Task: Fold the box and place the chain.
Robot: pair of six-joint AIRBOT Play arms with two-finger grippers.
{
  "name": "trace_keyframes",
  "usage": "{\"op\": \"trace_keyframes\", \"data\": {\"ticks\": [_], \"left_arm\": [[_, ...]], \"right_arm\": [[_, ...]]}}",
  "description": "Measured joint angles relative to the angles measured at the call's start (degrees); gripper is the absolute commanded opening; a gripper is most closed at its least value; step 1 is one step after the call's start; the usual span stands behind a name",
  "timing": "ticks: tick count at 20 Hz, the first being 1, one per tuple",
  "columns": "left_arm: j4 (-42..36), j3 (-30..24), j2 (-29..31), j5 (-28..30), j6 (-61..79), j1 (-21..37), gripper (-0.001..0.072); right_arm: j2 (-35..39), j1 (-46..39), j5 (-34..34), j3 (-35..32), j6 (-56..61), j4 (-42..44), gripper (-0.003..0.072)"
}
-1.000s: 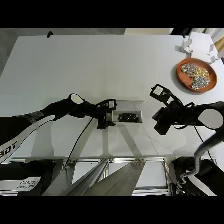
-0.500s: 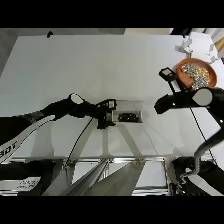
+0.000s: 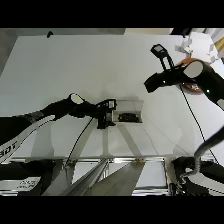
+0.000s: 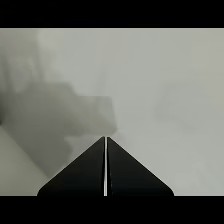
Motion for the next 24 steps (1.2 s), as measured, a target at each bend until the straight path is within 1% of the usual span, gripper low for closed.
{"op": "trace_keyframes", "data": {"ticks": [3,7,8,9,10,12,13,14,15,19,24], "left_arm": [[0.0,0.0,0.0,0.0,0.0,0.0,0.0209],[0.0,0.0,0.0,0.0,0.0,0.0,0.0209],[0.0,0.0,0.0,0.0,0.0,0.0,0.0209],[0.0,0.0,0.0,0.0,0.0,0.0,0.0209],[0.0,0.0,0.0,0.0,0.0,0.0,0.0209],[0.0,0.0,0.0,0.0,0.0,0.0,0.0209],[0.0,0.0,0.0,0.0,0.0,0.0,0.0209],[0.0,0.0,0.0,0.0,0.0,0.0,0.0209],[0.0,0.0,0.0,0.0,0.0,0.0,0.0209],[0.0,0.0,0.0,0.0,0.0,0.0,0.0209],[0.0,0.0,0.0,0.0,0.0,0.0,0.0209]], "right_arm": [[-0.7,2.0,4.6,0.7,-9.6,4.3,0.0005],[-1.0,5.3,8.9,0.9,-15.1,4.8,0.001],[-1.1,6.3,10.0,0.7,-16.2,4.2,0.003],[-1.1,7.2,10.9,0.3,-16.8,3.6,0.0115],[-1.0,8.0,11.5,-0.3,-17.8,3.3,0.0133],[-0.4,9.6,12.3,-2.3,-18.9,2.4,0.0144],[0.3,10.2,12.4,-3.5,-19.7,2.2,0.0224],[1.3,10.8,12.4,-4.9,-20.7,2.1,0.028],[2.3,11.3,12.0,-6.3,-21.6,1.9,0.0297],[6.8,12.9,10.1,-10.5,-24.5,1.6,0.0297],[8.9,15.3,7.6,-12.1,-25.5,1.0,0.0296]]}}
